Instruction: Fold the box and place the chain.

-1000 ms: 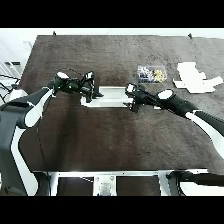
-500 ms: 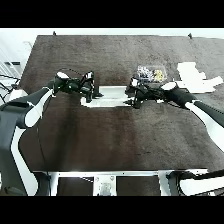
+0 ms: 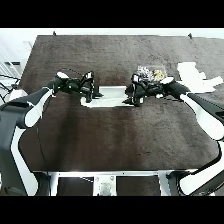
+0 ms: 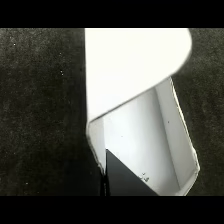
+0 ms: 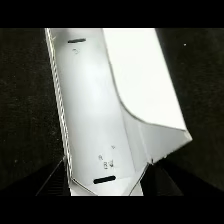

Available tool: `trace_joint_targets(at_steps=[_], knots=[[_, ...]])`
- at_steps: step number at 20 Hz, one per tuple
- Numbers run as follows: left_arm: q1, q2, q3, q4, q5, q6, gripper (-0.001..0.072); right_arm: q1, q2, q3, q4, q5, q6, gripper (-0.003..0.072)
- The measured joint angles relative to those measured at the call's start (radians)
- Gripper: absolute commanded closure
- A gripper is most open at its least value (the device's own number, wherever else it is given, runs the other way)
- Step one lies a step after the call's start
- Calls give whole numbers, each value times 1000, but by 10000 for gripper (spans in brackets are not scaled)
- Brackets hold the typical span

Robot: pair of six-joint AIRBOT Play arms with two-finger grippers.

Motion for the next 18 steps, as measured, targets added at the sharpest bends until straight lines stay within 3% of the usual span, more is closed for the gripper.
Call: trace_joint_targets(at_steps=[7, 18], knots=[[0, 0, 0, 0, 0, 0, 689, -3, -127, 133, -12, 119, 1, 69], [0, 0, 0, 0, 0, 0, 689, 9, -219, 225, -53, 161, 2, 70]])
